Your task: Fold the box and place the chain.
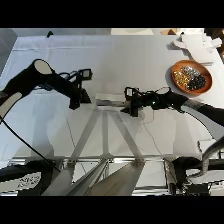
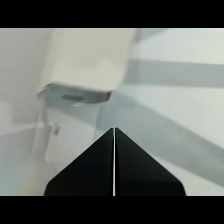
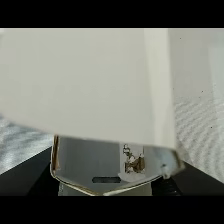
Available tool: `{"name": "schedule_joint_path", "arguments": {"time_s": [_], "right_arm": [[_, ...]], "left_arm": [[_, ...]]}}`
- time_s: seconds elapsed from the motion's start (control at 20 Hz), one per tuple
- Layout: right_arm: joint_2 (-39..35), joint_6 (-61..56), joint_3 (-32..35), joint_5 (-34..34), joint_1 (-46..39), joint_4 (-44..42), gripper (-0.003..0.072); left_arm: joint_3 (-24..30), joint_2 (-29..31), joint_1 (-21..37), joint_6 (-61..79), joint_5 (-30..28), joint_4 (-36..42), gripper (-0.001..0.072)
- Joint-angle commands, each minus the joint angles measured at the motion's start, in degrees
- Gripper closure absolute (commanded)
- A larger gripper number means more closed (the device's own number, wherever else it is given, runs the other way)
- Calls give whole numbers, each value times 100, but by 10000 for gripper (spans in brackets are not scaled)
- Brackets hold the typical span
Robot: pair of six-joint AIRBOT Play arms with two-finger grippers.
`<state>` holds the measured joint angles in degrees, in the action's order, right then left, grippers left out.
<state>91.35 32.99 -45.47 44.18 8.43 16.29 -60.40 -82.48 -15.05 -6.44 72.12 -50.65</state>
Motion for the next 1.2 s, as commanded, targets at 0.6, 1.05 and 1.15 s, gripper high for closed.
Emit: {"name": "schedule_joint_path", "arguments": {"time_s": [0.6,1.05,1.15], "right_arm": [[-4,-2,-7,2,2,-2,282],[-4,-2,-7,2,2,0,282],[-4,-2,-7,2,2,-2,282]], "left_arm": [[267,74,-557,-433,-3812,1121,703],[267,-496,-575,-1200,-3891,1119,703],[267,-638,-575,-1200,-3814,1115,703]]}}
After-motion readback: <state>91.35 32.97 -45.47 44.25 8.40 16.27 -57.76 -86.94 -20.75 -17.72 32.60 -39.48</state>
